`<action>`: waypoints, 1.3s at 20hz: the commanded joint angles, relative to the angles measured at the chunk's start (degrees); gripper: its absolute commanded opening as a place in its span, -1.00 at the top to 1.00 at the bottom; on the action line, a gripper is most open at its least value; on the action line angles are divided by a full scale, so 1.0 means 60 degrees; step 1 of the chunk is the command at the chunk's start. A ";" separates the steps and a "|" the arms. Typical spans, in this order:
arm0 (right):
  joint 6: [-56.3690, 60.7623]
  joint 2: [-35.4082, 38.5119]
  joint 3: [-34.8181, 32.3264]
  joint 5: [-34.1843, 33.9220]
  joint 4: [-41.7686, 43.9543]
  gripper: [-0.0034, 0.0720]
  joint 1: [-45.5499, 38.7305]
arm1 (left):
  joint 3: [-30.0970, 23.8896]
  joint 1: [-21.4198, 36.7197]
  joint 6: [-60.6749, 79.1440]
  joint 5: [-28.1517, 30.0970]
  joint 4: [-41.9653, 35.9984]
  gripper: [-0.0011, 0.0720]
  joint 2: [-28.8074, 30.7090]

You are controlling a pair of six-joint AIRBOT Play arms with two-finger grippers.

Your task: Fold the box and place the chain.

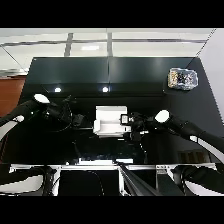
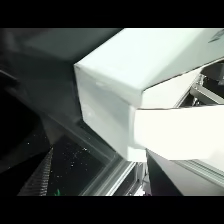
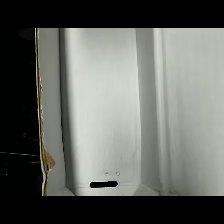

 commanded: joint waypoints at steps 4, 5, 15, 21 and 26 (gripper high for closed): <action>0.0000 -0.0004 0.0011 0.0000 0.0000 0.56 0.0000 | 0.0142 -0.0146 -0.0029 -0.0426 -0.0900 -0.76 -0.0004; 0.0004 -0.0004 0.0011 0.0000 0.0004 0.56 0.0000 | 0.0153 -0.0280 -0.0029 -0.0361 -0.0987 -0.72 -0.0004; 0.0004 -0.0004 0.0011 0.0000 0.0000 0.56 0.0000 | 0.1173 -0.1177 -0.2208 0.0135 -0.0270 -0.36 0.0000; 0.0000 -0.0004 0.0011 0.0000 0.0000 0.56 0.0000 | 0.1807 -0.2106 -0.4065 0.0375 0.0929 -0.35 0.0051; 0.0000 -0.0004 0.0011 0.0000 0.0000 0.56 0.0000 | 0.2364 -0.2769 -0.5311 0.0408 0.2532 -0.35 0.0055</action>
